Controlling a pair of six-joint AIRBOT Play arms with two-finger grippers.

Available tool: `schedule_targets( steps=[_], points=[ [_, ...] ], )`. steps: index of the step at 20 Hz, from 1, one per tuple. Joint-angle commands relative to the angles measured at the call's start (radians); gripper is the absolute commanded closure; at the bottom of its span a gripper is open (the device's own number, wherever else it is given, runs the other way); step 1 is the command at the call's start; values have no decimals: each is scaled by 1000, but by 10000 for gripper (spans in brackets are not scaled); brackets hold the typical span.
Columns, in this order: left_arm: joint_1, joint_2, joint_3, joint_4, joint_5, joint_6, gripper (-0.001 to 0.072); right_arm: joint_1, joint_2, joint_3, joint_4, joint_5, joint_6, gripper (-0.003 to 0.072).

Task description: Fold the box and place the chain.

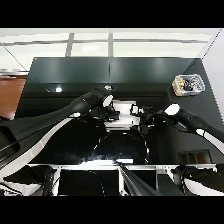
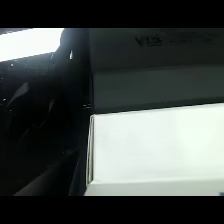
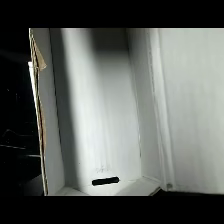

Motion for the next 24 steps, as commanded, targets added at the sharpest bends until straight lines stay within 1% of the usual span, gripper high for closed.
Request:
schedule_targets(
  steps=[1, 2, 3, 5, 6, 8, 10, 11, 12, 14, 15, 17, 18, 19, 20, 21, 24],
  points=[
    [-2, -7, 6, -18, -8, -37, 435, 1, -1, 0, 0, 0, 0, 452],
    [-2, -7, 6, -18, -10, -52, 449, 1, -1, 0, 0, 0, 0, 452],
    [-2, -7, 6, -17, -10, -59, 548, 1, -1, 0, 0, 0, 0, 452],
    [-2, -7, 6, -17, -9, -59, 593, 1, -1, 0, 0, 0, 0, 452],
    [-2, -7, 7, -18, -9, -58, 650, 1, -1, 0, 0, 0, 0, 452],
    [-2, -7, 6, -17, -9, -55, 679, 1, -1, 0, 0, 0, 0, 451],
    [-2, -6, 7, -18, -8, -56, 679, 1, -1, 0, 0, 0, 0, 452],
    [-2, -6, 7, -20, -8, -59, 657, 1, -1, 0, 0, 0, 0, 452],
    [-2, -6, 7, -21, -9, -60, 534, 1, -1, 0, 0, 0, 0, 452],
    [-1, -6, 7, -20, -11, -71, 342, 1, -1, 0, 0, 0, 0, 451],
    [-1, -6, 7, -21, -11, -85, 299, 1, -1, 0, 0, 0, 0, 452],
    [-1, -6, 7, -20, -10, -85, 300, 1, -1, 0, 0, 0, 0, 452],
    [-1, -6, 7, -20, -10, -85, 344, 1, -1, 0, 0, 0, 0, 452],
    [-1, -6, 7, -19, -10, -85, 475, 1, -1, 0, 0, 0, 0, 452],
    [-1, -6, 7, -19, -9, -81, 668, 1, -1, 0, 0, 0, 0, 452],
    [-1, -7, 7, -19, -7, -74, 680, 1, -1, 0, 0, 0, 0, 452],
    [-1, -6, 7, -16, -8, -74, 680, 1, -1, 0, 0, 0, 0, 451]
  ],
)
